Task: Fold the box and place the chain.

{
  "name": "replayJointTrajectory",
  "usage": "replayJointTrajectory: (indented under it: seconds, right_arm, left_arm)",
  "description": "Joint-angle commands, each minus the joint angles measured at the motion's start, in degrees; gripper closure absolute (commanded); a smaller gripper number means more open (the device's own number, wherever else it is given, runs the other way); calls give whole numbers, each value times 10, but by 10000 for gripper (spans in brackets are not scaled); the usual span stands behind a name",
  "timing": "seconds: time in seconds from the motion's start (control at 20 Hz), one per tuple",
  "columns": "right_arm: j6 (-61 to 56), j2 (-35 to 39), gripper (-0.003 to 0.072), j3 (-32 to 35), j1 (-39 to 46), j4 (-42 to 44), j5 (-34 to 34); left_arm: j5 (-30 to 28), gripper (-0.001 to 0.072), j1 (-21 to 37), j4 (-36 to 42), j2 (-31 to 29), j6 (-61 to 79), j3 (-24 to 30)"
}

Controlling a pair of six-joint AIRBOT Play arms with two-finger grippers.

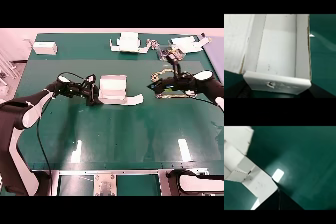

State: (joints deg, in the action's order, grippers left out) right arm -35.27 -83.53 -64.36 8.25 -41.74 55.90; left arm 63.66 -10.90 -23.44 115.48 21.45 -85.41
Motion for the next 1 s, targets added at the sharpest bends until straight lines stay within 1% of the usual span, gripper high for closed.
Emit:
replayJointTrajectory:
  seconds: [0.0,0.1,0.3,0.4,0.5,0.6,0.75,0.95]
  right_arm:
    - [-198,0,677,26,35,-63,12]
    - [-198,-25,677,41,27,-54,11]
    - [-190,-88,677,41,-7,-32,-6]
    - [-159,-108,678,41,-35,12,-21]
    - [-132,-117,677,40,-64,60,-36]
    - [-122,-120,677,31,-95,87,-37]
    - [-123,-120,677,-1,-131,87,-34]
    - [-123,-104,678,-39,-132,85,-34]
  left_arm:
    - [0,371,0,0,0,0,0]
    - [0,371,0,0,0,0,0]
    - [0,371,0,0,0,0,0]
    - [0,371,0,0,0,0,0]
    - [0,371,0,0,0,0,0]
    - [0,371,0,0,0,0,0]
    - [0,372,0,0,0,0,0]
    - [0,371,0,0,0,0,0]
